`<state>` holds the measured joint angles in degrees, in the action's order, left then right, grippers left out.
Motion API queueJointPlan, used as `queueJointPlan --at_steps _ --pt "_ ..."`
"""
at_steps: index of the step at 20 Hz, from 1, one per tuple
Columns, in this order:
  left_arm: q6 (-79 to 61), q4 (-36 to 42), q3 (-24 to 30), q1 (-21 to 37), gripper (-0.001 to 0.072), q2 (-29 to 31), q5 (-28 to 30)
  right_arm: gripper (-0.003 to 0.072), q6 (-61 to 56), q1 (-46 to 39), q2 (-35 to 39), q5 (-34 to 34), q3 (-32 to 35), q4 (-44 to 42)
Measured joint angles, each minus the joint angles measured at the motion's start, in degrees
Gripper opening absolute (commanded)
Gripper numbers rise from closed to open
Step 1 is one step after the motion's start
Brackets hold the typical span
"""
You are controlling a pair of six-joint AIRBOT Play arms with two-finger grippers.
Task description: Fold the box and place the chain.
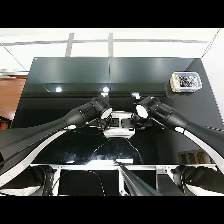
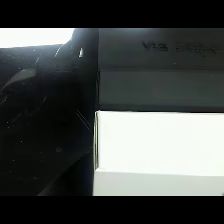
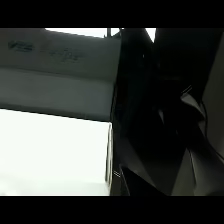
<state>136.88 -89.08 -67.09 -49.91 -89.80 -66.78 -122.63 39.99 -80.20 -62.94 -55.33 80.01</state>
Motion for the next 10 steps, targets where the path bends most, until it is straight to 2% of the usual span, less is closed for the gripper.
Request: queueJointPlan --at_steps 2,3,5,9,10 --pt "0.0 0.0 0.0 0.0 0.0027 0.0 0.0 0.0237 -0.2 0.1 -0.6 0.2 0.0 -0.1" --pt "0.0 0.0 0.0 0.0 0.0027 0.0 -0.1 0.011 -0.3 0.1 -0.8 0.5 0.0 -0.2" --pt "0.0 0.0 0.0 0.0 0.0027 0.0 -0.5 0.0008 -1.1 0.1 -1.0 1.1 0.0 -0.5" --pt "0.1 0.0 0.0 0.0 0.0027 0.0 -0.7 0.0023 -2.2 0.1 -1.2 1.6 0.0 -0.7" --pt "0.1 0.0 0.0 0.0 0.0027 0.0 -0.8 0.0147 -2.2 0.1 -1.2 1.7 0.0 -0.7"
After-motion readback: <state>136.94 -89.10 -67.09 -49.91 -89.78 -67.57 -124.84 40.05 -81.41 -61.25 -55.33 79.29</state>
